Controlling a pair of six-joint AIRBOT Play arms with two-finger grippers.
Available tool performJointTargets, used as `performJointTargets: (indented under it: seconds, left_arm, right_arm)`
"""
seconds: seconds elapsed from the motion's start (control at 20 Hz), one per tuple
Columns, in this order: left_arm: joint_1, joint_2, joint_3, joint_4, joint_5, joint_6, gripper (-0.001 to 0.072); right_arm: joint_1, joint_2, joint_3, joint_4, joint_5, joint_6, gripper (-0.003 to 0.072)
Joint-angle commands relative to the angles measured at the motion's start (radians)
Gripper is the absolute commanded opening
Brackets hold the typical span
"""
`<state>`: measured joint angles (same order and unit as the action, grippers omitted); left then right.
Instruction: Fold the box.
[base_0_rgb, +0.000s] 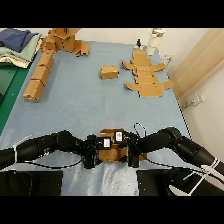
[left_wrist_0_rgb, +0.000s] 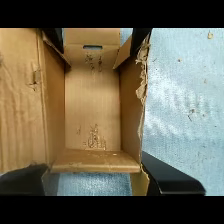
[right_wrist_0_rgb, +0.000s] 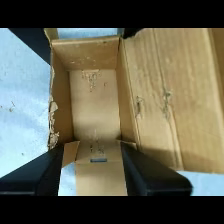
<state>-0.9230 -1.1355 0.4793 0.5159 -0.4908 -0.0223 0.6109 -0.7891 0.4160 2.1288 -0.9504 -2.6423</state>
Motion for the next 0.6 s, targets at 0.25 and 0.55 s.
performJointTargets:
  seconds: [0.25,0.55]
  left_arm:
    - [0.001,0.0,0.0,0.0,0.001,0.0,0.0451]
    - [0.001,0.0,0.0,0.0,0.001,0.0,0.0452]
  right_arm:
    - [-0.001,0.136,0.124,-0.463,-0.372,0.821,0.0004]
    - [-0.175,0.203,0.122,-0.871,-0.467,1.369,0.0003]
